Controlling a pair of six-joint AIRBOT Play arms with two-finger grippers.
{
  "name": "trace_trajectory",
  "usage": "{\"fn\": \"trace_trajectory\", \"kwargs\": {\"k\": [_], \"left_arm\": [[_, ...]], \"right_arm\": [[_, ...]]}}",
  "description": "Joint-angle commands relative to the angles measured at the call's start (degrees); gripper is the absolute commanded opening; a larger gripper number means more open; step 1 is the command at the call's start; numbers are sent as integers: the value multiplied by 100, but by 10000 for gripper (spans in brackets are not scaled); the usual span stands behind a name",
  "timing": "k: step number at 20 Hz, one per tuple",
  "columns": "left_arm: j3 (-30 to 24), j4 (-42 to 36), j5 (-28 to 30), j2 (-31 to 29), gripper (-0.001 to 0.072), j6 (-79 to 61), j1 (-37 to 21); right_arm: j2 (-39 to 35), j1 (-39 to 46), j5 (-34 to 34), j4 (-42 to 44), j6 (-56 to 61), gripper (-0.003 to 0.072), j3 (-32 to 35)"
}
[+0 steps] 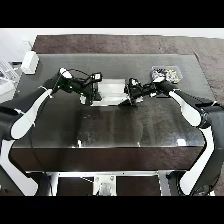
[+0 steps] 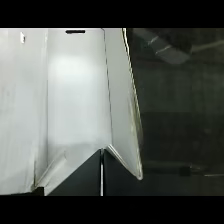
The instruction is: Fold the box and place the chain.
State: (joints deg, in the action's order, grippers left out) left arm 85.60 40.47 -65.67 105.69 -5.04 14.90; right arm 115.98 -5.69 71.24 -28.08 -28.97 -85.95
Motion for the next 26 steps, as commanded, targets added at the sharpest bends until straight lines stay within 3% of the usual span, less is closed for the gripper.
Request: {"fn": "trace_trajectory", "kwargs": {"k": [1, 8, 15, 24, 26], "left_arm": [[35, 376, -81, -280, 21, 7, -92], [35, 251, -68, -616, 21, 699, -809], [33, 439, 264, -621, 20, 2050, -846], [33, 592, 48, -621, 20, 4168, -1694], [-55, 723, -273, -608, 21, 4889, -1919]], "right_arm": [[-4, 9, -4, 2, 0, 516, -2], [-4, 9, -4, 2, 0, 516, -2], [-4, 11, -4, 2, 0, 516, -2], [-4, 9, -4, 2, 0, 516, -2], [-4, 9, -4, 2, 0, 516, -2]]}}
